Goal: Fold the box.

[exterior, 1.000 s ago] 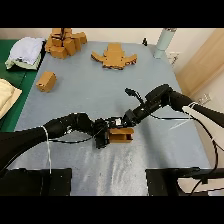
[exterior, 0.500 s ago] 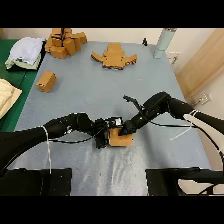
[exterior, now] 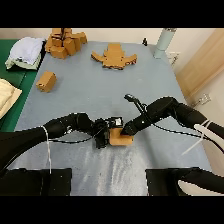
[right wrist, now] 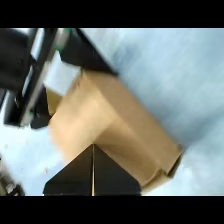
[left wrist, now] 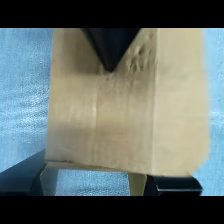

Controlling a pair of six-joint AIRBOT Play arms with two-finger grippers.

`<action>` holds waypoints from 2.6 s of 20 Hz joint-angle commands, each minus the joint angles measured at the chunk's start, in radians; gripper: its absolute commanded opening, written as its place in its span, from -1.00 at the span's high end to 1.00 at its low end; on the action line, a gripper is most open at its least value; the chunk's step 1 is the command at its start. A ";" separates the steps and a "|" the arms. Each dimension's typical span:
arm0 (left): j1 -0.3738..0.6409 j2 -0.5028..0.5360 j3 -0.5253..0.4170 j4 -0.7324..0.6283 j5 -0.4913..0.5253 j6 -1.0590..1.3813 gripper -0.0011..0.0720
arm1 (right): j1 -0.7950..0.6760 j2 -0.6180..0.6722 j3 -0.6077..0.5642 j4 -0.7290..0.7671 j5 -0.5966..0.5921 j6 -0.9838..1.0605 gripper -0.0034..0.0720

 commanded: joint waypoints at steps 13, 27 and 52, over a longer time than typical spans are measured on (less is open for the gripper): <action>0.000 -0.001 0.000 0.000 0.000 0.000 -0.06 | 0.361 0.377 -0.182 -0.581 0.447 -0.003 0.90; 0.000 -0.001 0.000 0.000 0.000 0.000 -0.06 | 0.452 0.384 -0.274 -0.600 0.549 -0.196 -0.48; 0.000 -0.001 0.000 0.000 0.000 0.000 -0.06 | 0.627 0.307 -0.291 -1.075 0.635 0.208 -0.41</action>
